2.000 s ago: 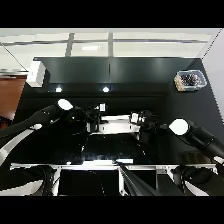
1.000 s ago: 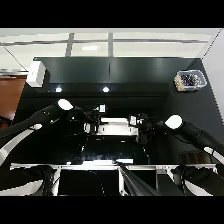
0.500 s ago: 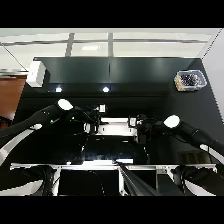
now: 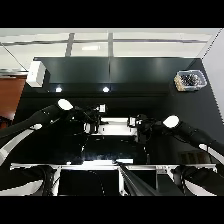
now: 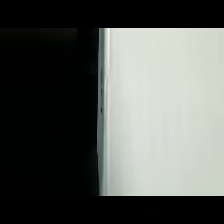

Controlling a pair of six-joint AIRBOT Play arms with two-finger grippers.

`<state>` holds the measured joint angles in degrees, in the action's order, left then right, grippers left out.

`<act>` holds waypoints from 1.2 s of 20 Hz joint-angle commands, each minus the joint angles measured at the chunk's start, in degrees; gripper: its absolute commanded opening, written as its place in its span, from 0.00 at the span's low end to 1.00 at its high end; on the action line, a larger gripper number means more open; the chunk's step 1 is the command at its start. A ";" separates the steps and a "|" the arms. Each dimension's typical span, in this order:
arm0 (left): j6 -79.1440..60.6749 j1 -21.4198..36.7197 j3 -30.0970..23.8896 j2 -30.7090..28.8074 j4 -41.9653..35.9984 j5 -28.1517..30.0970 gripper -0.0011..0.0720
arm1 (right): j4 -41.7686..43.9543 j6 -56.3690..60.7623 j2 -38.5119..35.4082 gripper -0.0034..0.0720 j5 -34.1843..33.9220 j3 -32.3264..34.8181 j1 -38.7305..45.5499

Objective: Fold the box and place the chain.

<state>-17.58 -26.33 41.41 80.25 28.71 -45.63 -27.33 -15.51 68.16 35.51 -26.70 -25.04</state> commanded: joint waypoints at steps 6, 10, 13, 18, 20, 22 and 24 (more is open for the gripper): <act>-0.02 0.00 0.04 0.04 -0.02 0.07 0.05 | -1.97 1.84 0.22 0.98 -0.81 -0.13 -0.09; 0.00 0.00 0.04 0.04 -0.28 0.07 0.05 | -2.14 1.84 0.22 0.98 -0.81 -0.13 -0.09; 0.17 0.00 0.04 0.04 -1.11 -0.15 0.05 | -2.12 1.84 0.22 0.62 -0.81 -0.13 -0.09; 2.99 0.39 0.17 -0.81 -0.31 -3.37 0.32 | -2.08 1.88 0.22 0.58 -0.81 -0.13 -0.09; 9.51 1.70 0.59 -2.97 1.60 -3.10 0.63 | -2.08 1.88 0.22 0.58 -0.83 -0.13 -0.09; 17.31 4.15 0.66 -7.43 6.84 -3.65 0.63 | -2.08 1.95 0.22 0.58 -0.83 -0.13 -0.09; 24.06 7.10 0.87 -12.83 13.73 -8.83 0.63 | -2.08 1.97 0.22 0.58 -0.83 -0.13 -0.09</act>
<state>-3.60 -22.20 41.98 72.82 34.46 -50.02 -29.43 -13.67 68.34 34.68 -26.81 -25.08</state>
